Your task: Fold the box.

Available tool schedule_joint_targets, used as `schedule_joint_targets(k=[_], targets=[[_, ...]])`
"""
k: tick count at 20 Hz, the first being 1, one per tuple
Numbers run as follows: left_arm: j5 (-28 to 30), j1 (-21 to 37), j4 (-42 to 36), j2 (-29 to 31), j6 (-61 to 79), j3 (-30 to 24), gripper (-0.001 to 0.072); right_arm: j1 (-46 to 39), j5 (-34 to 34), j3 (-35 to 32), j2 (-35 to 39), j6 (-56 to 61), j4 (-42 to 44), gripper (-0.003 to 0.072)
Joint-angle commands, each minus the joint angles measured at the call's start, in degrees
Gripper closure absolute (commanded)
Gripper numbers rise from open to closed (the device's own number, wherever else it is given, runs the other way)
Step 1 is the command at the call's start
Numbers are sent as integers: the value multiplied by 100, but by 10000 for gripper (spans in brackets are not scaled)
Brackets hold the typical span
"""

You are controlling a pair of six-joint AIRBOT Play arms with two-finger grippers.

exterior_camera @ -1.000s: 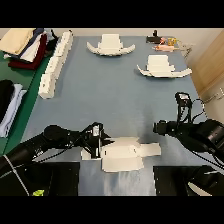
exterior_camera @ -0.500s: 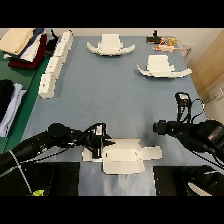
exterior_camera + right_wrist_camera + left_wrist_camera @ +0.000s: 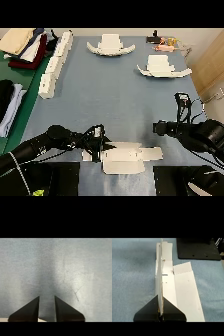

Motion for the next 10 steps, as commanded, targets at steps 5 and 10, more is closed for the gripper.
schedule_joint_targets(k=[5,10], targets=[[-31,2,50,-7,-7,-35,694,2,-411,4,63,-815,1211,684],[-31,4,50,-7,-9,-33,694,461,-796,2,146,-2332,2599,685]])
